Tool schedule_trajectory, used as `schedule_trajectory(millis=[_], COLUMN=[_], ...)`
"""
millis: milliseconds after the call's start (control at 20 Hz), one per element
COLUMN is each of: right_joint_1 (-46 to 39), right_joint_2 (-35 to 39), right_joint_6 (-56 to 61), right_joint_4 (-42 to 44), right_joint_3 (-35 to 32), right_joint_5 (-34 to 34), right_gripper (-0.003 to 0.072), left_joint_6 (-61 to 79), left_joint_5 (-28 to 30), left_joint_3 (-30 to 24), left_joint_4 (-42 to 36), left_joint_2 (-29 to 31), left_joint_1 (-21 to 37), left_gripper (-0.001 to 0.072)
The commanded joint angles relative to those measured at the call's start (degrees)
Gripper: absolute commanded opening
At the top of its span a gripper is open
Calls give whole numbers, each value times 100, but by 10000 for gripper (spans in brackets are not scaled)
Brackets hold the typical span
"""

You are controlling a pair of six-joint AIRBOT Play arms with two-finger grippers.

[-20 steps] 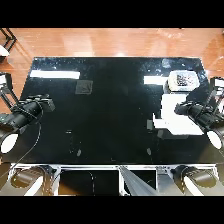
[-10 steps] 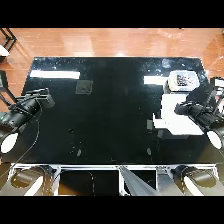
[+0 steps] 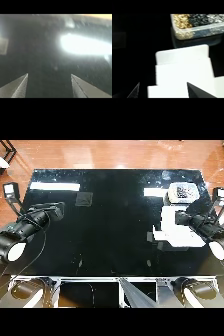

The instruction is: Fold the box and place the chain.

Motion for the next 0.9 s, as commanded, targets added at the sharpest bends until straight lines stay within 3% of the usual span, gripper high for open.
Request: schedule_trajectory(millis=[0, 200, 350, 450, 550, 700, 750, 850], right_joint_1=[-800, -3421, -5270, -6094, -6640, -6881, -6822, -6559], right_joint_2=[-20, -385, -1294, -2138, -3029, -4354, -4658, -5066], right_joint_6=[-129, -619, -1187, -2011, -3497, -4964, -5165, -5281], right_joint_4=[-907, -713, 715, 1849, 3110, 4336, 4614, 4732], right_joint_3=[450, 713, 846, 1226, 1832, 2837, 3032, 3279], right_joint_5=[1045, 813, 678, 1130, 1978, 3882, 4232, 4310], right_gripper=[709, 709, 709, 709, 709, 709, 709, 709], left_joint_6=[61, 59, 59, 59, 61, 57, 57, 57], left_joint_5=[-785, -1408, -1521, -1519, -1508, -1416, -1394, -1368], left_joint_3=[66, 74, 74, 74, 74, 74, 74, 74], left_joint_4=[-59, -273, -273, -269, -238, -236, -236, -236], left_joint_2=[-48, -50, -48, -48, -48, -48, -48, -48], left_joint_1=[-267, -284, -284, -284, -278, -275, -275, -275], left_gripper=[629, 628, 629, 629, 629, 629, 629, 629])
